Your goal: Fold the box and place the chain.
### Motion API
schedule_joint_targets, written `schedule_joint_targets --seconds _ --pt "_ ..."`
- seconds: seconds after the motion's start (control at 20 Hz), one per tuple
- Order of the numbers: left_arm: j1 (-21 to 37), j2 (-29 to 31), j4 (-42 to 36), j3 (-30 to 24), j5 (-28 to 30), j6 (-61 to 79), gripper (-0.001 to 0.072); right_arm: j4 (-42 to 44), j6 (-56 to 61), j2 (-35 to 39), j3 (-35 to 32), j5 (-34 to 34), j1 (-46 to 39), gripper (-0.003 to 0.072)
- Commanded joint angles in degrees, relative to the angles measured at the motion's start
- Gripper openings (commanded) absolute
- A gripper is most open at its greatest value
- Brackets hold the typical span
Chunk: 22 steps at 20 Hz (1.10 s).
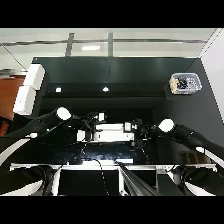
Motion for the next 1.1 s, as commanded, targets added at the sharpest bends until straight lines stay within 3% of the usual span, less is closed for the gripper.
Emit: schedule_joint_targets --seconds 0.0,0.9,0.95,1.05 --pt "0.00 -0.04 0.00 0.07 -0.02 -0.02 0.0033 -0.07 0.02 -0.04 0.02 -0.07 0.02 0.0546" --pt "0.00 -0.04 -0.04 0.07 0.02 -0.07 0.0033 -0.07 0.79 -0.04 0.02 -0.94 0.04 0.0537" --pt "0.00 -0.04 -0.04 0.07 0.13 -0.13 0.0033 -0.07 0.79 -0.04 0.02 -0.94 0.04 0.0410" --pt "0.00 -0.04 -0.04 0.07 0.13 -0.15 0.0033 -0.07 0.79 -0.04 0.02 -0.94 0.04 0.0380"
